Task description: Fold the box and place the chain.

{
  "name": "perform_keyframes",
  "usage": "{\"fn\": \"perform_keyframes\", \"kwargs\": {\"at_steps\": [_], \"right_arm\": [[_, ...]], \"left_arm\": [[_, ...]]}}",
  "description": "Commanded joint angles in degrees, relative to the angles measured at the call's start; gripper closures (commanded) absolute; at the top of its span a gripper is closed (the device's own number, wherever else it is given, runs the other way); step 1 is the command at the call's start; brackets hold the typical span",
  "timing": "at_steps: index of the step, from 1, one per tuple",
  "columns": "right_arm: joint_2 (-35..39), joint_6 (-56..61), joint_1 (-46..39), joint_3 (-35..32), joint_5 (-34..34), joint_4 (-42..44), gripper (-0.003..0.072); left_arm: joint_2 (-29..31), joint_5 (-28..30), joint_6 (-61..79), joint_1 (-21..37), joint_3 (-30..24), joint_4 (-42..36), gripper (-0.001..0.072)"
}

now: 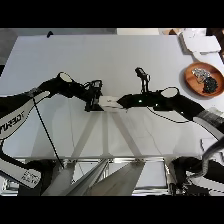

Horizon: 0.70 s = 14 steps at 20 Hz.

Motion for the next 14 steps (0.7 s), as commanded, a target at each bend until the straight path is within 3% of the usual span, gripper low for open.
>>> {"fn": "perform_keyframes", "kwargs": {"at_steps": [1, 14], "right_arm": [[-2.97, -3.15, -0.31, -1.90, -0.15, 3.85, 0.0673], [-3.08, -3.39, -0.15, -1.88, 1.07, 0.87, 0.0670]], "left_arm": [[0.02, 0.00, 0.00, 0.02, 0.02, 0.02, 0.0435], [0.02, 0.00, 0.00, 0.02, 0.02, 0.02, 0.0435]]}}
